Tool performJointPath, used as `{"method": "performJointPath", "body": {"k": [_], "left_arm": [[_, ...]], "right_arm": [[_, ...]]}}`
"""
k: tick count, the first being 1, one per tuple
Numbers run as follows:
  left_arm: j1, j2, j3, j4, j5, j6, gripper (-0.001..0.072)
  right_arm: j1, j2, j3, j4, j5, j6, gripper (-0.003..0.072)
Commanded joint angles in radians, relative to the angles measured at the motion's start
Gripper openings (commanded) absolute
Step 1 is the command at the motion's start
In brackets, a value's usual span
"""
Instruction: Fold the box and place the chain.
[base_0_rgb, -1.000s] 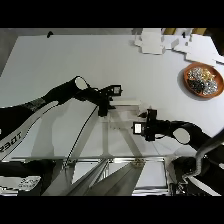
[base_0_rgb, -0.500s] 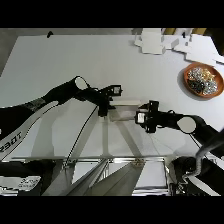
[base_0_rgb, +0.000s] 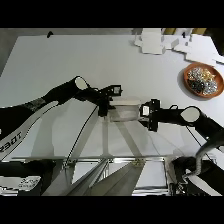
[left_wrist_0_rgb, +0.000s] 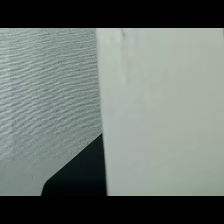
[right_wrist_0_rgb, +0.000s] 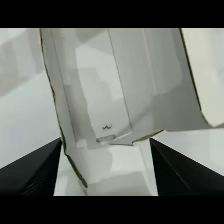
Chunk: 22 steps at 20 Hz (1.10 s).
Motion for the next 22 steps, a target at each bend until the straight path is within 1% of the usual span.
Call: {"method": "performJointPath", "body": {"k": [1, 7, 9, 14, 20, 22], "left_arm": [[0.000, 0.000, 0.000, 0.000, 0.000, 0.000, 0.0011], [0.000, 0.000, 0.000, 0.000, 0.000, 0.000, 0.0011], [0.000, 0.000, 0.000, 0.000, 0.000, 0.000, 0.0011], [0.000, 0.000, 0.000, 0.000, 0.000, 0.000, 0.0011], [0.000, 0.000, 0.000, 0.000, 0.000, 0.000, 0.0011], [0.000, 0.000, 0.000, 0.000, 0.000, 0.000, 0.0011]], "right_arm": [[-0.056, -0.013, 0.001, 0.079, 0.059, -0.044, 0.0693], [-0.068, -0.105, 0.002, 0.229, 0.079, -0.188, 0.0693], [-0.078, -0.136, 0.005, 0.253, 0.089, -0.198, 0.0693], [-0.158, -0.150, 0.057, 0.223, 0.159, -0.217, 0.0693], [-0.159, -0.152, 0.065, 0.223, 0.143, -0.254, 0.0692], [-0.159, -0.173, 0.066, 0.227, 0.139, -0.255, 0.0692]]}}
